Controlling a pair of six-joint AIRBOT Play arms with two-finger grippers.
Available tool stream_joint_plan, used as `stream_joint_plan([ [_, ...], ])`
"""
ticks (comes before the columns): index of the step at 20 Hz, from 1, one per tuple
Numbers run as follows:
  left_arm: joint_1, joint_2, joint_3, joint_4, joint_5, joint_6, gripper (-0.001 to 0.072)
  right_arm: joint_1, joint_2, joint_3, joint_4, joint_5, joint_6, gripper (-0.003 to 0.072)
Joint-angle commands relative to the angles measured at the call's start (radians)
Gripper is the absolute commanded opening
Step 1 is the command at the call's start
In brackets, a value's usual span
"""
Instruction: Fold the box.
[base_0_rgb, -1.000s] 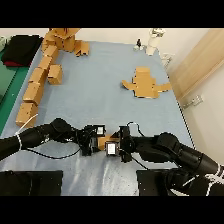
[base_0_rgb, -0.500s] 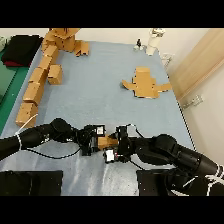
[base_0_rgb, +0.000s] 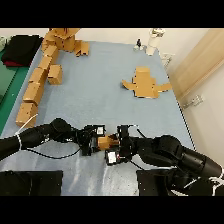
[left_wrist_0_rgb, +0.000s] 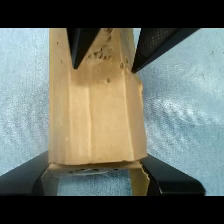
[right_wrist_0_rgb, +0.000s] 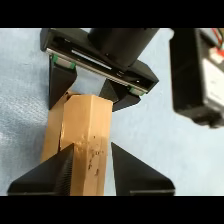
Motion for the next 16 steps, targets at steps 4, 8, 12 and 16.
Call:
stream_joint_plan([
  [4, 0.000, 0.000, 0.001, 0.000, 0.002, 0.000, 0.0470, 0.000, -0.002, 0.000, -0.016, 0.026, 0.000, 0.0278],
  [8, 0.000, 0.000, 0.001, 0.000, 0.002, 0.000, 0.0470, 0.000, -0.047, 0.000, -0.010, 0.026, 0.000, 0.0196],
  [12, 0.000, 0.000, 0.001, 0.000, 0.002, 0.000, 0.0470, 0.000, -0.051, 0.000, 0.017, 0.014, 0.000, 0.0196],
  [16, 0.000, 0.000, 0.001, 0.000, 0.002, 0.000, 0.0470, 0.012, -0.051, 0.000, 0.072, -0.024, 0.000, 0.0196],
])
